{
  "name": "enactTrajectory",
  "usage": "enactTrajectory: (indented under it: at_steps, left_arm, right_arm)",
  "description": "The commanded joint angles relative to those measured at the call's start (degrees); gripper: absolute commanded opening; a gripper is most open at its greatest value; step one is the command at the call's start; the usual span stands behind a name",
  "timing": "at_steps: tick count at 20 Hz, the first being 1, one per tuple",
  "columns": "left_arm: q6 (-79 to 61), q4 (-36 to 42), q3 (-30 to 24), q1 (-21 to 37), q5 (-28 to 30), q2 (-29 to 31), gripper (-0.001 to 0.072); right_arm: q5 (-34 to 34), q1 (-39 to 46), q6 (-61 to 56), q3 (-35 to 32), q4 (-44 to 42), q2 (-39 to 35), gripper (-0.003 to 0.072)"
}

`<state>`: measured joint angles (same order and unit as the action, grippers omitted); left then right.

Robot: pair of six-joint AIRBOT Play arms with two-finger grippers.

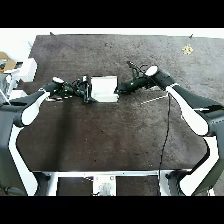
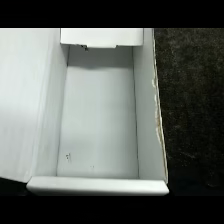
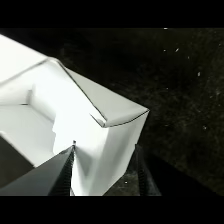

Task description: Fold the box and place the chain.

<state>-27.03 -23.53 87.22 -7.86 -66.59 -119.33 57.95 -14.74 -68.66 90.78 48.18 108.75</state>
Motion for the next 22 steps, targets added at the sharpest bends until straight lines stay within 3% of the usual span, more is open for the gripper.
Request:
enactTrajectory:
  at_steps: [1, 3, 4, 9, 16, 22]
  left_arm:
    - [0.00, -0.02, -0.02, -0.02, 0.00, 0.04, 0.0344]
    - [0.00, -0.02, -0.02, -0.02, 0.02, 0.04, 0.0344]
    - [0.00, -0.02, -0.02, -0.02, 0.02, 0.04, 0.0344]
    - [0.00, -0.02, -0.02, -0.02, 0.00, 0.04, 0.0344]
    - [0.00, -0.02, -0.02, -0.02, 0.02, 0.04, 0.0344]
    - [0.00, -0.02, -0.02, -0.02, 0.02, 0.04, 0.0344]
  right_arm:
    - [-1.03, -3.67, -9.42, 3.54, 14.21, 0.24, 0.0423]
    - [-0.11, -5.95, -15.43, 6.34, 23.26, 0.50, 0.0399]
    - [1.60, -6.99, -17.44, 8.11, 26.93, 1.03, 0.0314]
    - [12.02, -11.69, -24.55, 18.93, 38.66, 7.50, 0.0314]
    - [12.57, -15.30, -35.12, 20.81, 46.66, 10.10, 0.0314]
    - [12.31, -15.43, -42.45, 20.76, 46.75, 11.02, 0.0313]
